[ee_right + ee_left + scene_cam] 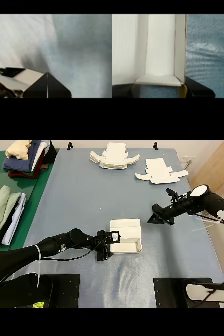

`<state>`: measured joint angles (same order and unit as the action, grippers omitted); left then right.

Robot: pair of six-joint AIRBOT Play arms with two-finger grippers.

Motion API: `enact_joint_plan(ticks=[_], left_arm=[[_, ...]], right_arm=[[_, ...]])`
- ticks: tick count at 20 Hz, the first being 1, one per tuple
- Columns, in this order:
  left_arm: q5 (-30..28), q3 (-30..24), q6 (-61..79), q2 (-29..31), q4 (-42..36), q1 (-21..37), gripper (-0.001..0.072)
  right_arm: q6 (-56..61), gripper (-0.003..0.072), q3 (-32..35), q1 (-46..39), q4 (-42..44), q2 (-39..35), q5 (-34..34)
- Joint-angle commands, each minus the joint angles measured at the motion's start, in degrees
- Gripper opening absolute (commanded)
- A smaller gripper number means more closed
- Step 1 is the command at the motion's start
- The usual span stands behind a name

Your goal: Fold the box.

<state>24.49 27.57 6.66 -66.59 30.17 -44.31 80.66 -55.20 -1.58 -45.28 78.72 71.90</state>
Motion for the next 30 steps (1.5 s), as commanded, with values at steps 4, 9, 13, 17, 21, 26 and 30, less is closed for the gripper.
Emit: enact_joint_plan(ticks=[4,9,13,17,21,26,30], left_arm=[[0.0,0.0,0.0,0.0,0.0,0.1,0.0353],[0.0,0.0,0.0,0.0,0.0,0.1,0.0353],[0.0,0.0,0.0,0.0,0.0,0.1,0.0353],[0.0,0.0,0.0,0.0,0.0,0.1,0.0353],[0.0,0.0,0.0,0.0,0.0,0.1,0.0353],[0.0,0.0,0.0,0.0,0.0,0.1,0.0353],[0.0,0.0,0.0,0.0,0.0,0.1,0.0353]], right_arm=[[-20.0,0.0003,-3.1,1.6,19.2,11.3,5.0],[-27.8,0.0004,-3.3,8.6,17.6,8.0,12.3],[-29.8,0.0004,-1.3,13.1,13.7,1.0,10.3],[-29.7,0.0004,1.6,17.2,7.0,-6.0,7.3],[-31.5,0.0004,7.9,21.4,0.8,-12.1,-0.7],[-36.8,0.0004,16.9,27.1,-3.7,-20.7,-13.0],[-37.5,0.0004,19.6,29.6,-6.4,-22.8,-17.8]])
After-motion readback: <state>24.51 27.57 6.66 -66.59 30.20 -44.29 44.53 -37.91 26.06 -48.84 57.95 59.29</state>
